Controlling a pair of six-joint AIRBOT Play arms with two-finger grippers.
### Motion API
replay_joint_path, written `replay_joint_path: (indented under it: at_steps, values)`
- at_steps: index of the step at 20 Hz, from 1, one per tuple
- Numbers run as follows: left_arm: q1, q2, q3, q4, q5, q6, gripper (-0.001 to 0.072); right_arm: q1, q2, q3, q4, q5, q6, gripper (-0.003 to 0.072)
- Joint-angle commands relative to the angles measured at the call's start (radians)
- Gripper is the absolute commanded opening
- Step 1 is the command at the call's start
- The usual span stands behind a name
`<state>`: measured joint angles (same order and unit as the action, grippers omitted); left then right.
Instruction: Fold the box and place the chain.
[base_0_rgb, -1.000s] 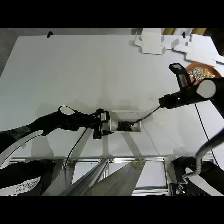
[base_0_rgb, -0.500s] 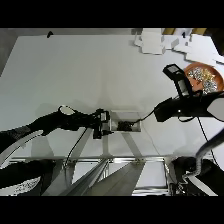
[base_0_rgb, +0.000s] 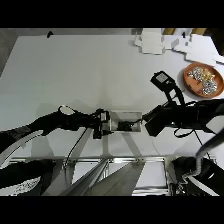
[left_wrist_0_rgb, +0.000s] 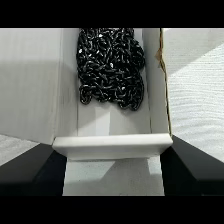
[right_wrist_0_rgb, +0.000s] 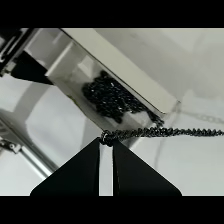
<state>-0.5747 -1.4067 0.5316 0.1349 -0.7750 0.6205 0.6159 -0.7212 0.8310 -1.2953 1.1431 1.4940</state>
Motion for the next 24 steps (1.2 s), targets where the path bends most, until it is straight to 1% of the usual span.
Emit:
replay_joint_path:
  at_steps: [1, 17, 22, 24]
  values:
    - [0.000, -0.001, 0.000, 0.000, 0.000, 0.000, 0.0255, 0.056, 0.002, 0.001, 0.014, -0.047, 0.002, 0.0025]
    - [0.000, -0.001, 0.000, 0.000, 0.000, 0.000, 0.0255, 0.058, 0.002, 0.001, 0.053, -0.061, 0.001, 0.0025]
    - [0.000, -0.001, 0.000, 0.000, 0.000, 0.000, 0.0255, 0.058, 0.002, 0.001, 0.092, -0.120, 0.000, 0.0025]
    - [0.000, -0.001, 0.000, 0.000, 0.000, 0.000, 0.0255, 0.058, 0.002, 0.001, 0.092, -0.120, -0.003, 0.0025]
